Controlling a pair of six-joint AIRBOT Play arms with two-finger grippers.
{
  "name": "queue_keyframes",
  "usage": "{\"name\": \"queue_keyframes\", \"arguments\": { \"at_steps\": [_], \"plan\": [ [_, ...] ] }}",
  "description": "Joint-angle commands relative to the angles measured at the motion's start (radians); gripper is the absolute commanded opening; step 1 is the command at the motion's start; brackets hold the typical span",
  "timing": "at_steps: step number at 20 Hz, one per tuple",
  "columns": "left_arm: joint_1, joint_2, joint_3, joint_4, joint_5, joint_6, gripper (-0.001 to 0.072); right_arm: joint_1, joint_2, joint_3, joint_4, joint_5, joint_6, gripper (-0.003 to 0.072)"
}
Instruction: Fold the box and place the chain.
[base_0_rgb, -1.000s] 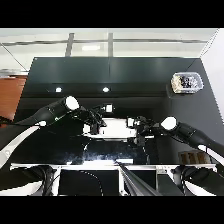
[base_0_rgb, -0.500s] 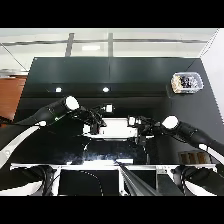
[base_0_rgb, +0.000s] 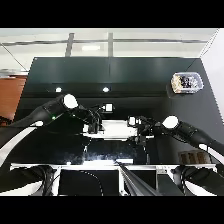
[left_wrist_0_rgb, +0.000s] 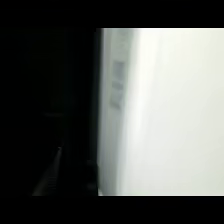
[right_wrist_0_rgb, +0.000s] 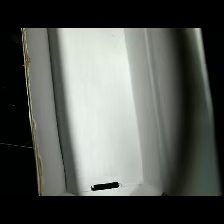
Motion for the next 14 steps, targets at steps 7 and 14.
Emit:
{"name": "queue_keyframes", "arguments": {
  "at_steps": [7, 14],
  "plan": [
    [-0.002, 0.241, 0.024, 0.349, -0.278, -0.583, 0.0026, -0.001, 0.0, 0.0, 0.001, 0.0, 0.001, 0.0473],
    [0.003, 0.164, -0.097, -0.396, 0.128, -0.577, 0.0028, -0.001, 0.0, 0.0, 0.0, 0.0, 0.0, 0.0473]
  ]
}}
